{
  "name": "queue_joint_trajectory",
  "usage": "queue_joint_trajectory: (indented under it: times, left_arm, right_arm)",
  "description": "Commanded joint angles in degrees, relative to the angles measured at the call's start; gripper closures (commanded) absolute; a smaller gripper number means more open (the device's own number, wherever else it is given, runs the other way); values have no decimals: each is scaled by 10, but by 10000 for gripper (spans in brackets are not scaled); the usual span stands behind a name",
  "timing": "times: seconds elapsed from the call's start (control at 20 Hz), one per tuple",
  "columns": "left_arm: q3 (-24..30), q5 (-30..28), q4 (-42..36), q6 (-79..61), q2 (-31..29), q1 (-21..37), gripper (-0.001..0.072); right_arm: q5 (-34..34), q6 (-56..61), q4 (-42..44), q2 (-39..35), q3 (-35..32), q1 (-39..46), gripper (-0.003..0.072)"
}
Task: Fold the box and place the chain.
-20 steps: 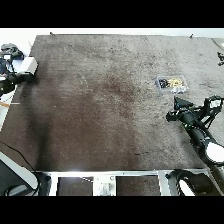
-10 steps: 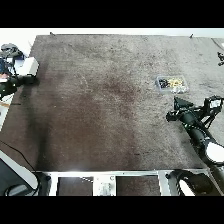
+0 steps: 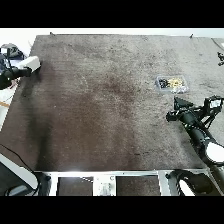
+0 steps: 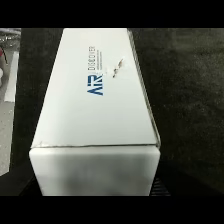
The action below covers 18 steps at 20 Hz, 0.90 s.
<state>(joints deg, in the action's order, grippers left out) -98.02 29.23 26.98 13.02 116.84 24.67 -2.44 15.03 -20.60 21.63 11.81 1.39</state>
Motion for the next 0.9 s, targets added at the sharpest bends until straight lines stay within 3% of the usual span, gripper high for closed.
queue_joint_trajectory:
  times: [0.0,0.15,0.55,0.85]
  left_arm:
    - [-3,8,2,5,-7,1,137]
    - [-1,4,5,5,-7,1,138]
    - [61,-77,6,5,-6,1,139]
    - [61,-41,9,4,7,0,134]
  right_arm:
    - [0,0,0,0,0,0,698]
    - [0,0,0,0,0,0,698]
    - [0,0,0,0,0,0,698]
    - [0,0,0,0,0,0,698]
